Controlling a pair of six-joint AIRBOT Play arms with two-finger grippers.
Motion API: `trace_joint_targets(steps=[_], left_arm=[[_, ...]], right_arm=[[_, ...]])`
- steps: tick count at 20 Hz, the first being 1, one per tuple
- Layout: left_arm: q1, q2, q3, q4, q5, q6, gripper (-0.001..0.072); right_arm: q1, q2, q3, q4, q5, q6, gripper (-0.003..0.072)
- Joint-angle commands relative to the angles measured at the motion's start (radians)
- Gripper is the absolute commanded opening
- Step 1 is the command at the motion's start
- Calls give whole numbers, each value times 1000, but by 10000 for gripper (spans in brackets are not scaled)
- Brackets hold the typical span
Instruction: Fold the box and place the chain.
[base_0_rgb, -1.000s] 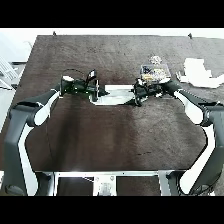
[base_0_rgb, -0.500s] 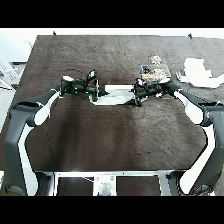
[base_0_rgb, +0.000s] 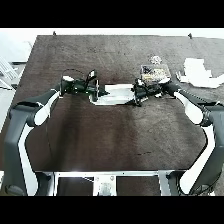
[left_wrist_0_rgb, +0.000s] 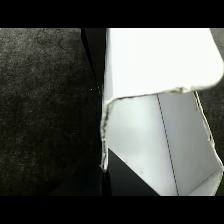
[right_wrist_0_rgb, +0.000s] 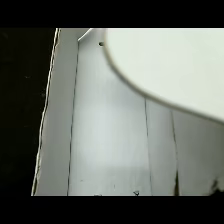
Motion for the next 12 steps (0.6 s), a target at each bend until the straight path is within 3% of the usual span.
trace_joint_targets(steps=[1,7,9,12], left_arm=[[-1,0,0,0,0,0,22],[-1,0,0,0,0,0,22],[-1,0,0,0,0,0,22],[-1,0,0,0,0,0,21]], right_arm=[[0,-3,0,0,3,3,636],[0,-3,0,0,3,7,632],[0,-3,0,-1,4,6,576],[0,-3,0,-1,4,6,576]])
